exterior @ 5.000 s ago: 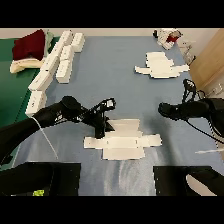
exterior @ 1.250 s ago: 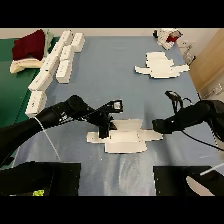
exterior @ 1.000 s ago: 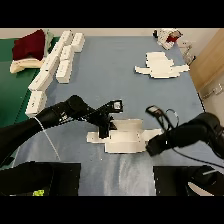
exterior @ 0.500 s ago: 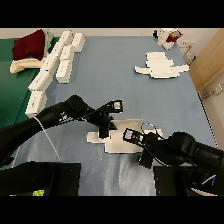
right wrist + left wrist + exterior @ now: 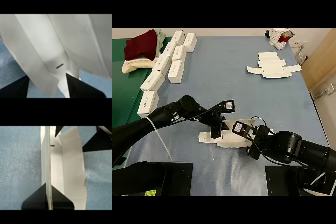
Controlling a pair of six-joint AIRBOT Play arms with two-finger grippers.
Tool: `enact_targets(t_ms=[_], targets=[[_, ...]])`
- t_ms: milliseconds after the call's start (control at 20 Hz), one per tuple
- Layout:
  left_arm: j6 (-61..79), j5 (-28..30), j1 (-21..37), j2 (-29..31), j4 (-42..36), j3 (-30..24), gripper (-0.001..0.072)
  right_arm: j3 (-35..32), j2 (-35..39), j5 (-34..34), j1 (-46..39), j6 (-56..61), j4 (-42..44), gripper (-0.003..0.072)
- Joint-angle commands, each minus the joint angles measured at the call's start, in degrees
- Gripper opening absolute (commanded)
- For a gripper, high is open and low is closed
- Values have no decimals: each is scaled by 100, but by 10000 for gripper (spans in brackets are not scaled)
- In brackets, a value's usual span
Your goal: Fold the box.
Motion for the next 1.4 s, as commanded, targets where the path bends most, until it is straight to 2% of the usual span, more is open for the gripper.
enact_targets(t_ms=[0,50,300,450,550,650,800,900,950,1100,1350], targets=[[2,0,-2,2,0,2,15,59,254,-162,7,367,-306,685],[2,0,-2,2,0,2,15,59,334,-208,7,365,-350,720],[2,0,-2,2,0,2,15,-13,562,-221,-269,-55,-280,720],[2,0,-2,2,0,2,15,-63,540,-4,-907,-1220,411,720],[2,0,-2,2,0,2,15,-92,538,168,-1504,-2507,1121,720],[2,0,-2,2,0,2,15,-105,529,225,-2262,-4205,2210,720],[2,0,-2,2,2,2,15,-170,442,170,-3373,-6931,3998,720],[2,0,-2,2,2,2,15,-184,184,-83,-3884,-8161,4776,720],[2,0,-2,2,0,2,15,-179,13,-170,-4037,-8485,5005,720],[2,2,-2,2,0,2,15,-175,-470,-166,-4118,-8491,5104,720],[2,0,-2,2,2,2,15,-133,-546,87,-4107,-8491,5106,720]])
